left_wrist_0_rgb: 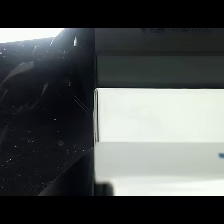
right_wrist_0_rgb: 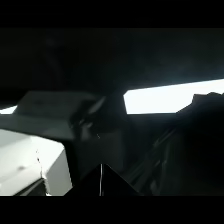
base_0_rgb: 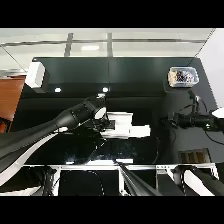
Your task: Fold the box and place the chain.
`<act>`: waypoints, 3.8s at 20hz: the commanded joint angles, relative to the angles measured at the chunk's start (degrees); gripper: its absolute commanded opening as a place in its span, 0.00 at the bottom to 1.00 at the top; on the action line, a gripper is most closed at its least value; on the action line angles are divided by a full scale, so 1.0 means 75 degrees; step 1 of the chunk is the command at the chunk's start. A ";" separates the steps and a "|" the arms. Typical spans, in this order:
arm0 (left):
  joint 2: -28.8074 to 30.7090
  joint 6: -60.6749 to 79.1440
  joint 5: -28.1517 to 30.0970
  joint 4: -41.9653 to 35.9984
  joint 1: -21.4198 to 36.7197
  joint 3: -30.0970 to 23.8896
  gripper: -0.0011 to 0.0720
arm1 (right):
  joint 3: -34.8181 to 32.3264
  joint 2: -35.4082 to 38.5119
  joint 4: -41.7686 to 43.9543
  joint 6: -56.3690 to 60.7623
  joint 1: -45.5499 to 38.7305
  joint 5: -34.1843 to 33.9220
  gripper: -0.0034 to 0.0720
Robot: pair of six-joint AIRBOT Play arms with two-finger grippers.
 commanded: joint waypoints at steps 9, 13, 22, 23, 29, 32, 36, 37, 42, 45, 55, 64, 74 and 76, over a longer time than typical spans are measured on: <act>0.0003 -0.0003 -0.0009 -0.0006 -0.0003 0.0000 0.05 | -0.0644 -0.1090 0.1585 -0.0152 0.2786 -0.1020 0.06; 0.0003 -0.0003 -0.0012 -0.0006 -0.0003 0.0000 0.05 | -0.0431 -0.1090 0.2057 -0.0618 0.2882 -0.0624 0.06; 0.0003 -0.0003 -0.0020 -0.0006 -0.0003 0.0000 0.05 | 0.0239 -0.1090 0.2232 -0.0679 0.3136 0.0146 0.72; 0.0003 -0.0003 -0.0035 -0.0006 -0.0003 0.0000 0.05 | 0.0294 -0.1090 0.2229 -0.0676 0.3270 0.0131 0.72; 0.0003 -0.0003 -0.0038 -0.0006 -0.0003 0.0000 0.05 | 0.0487 -0.1090 0.2133 -0.0323 0.4051 -0.0449 0.58; 0.0003 0.0000 -0.0035 -0.0003 -0.0003 0.0000 0.05 | 0.0501 -0.1090 0.1856 -0.0003 0.4205 -0.0580 0.53; 0.0003 0.0000 -0.0035 -0.0003 -0.0003 0.0000 0.05 | 0.0766 -0.1090 0.1428 0.0475 0.4561 -0.0764 0.53; 0.0003 0.0000 -0.0035 -0.0003 -0.0003 0.0000 0.05 | 0.0898 -0.1090 0.1105 0.0761 0.4724 -0.0874 0.53; 0.0003 -0.0003 -0.0029 -0.0003 -0.0003 0.0000 0.05 | 0.1501 -0.1090 -0.0484 0.2518 0.5473 -0.1186 0.53; 0.0003 -0.0003 -0.0029 -0.0003 -0.0003 0.0000 0.05 | 0.1784 -0.1145 -0.1478 0.3765 0.5855 -0.1218 0.53; 0.0003 -0.0003 -0.0032 -0.0003 -0.0003 0.0000 0.05 | 0.2667 -0.1775 -0.3127 0.5919 0.7061 -0.1070 0.41; 0.0003 0.0000 -0.0032 -0.0003 -0.0003 0.0000 0.05 | 0.2696 -0.1929 -0.4310 0.7166 0.7530 -0.1046 0.41; 0.0003 -0.0003 -0.0032 -0.0003 -0.0003 0.0000 0.05 | 0.3891 -0.2926 -0.5869 0.8620 0.8230 -0.0163 0.40; 0.0003 -0.0003 -0.0035 -0.0003 -0.0003 0.0000 0.05 | 0.3893 -0.3051 -0.5858 0.8816 0.8247 -0.0058 0.40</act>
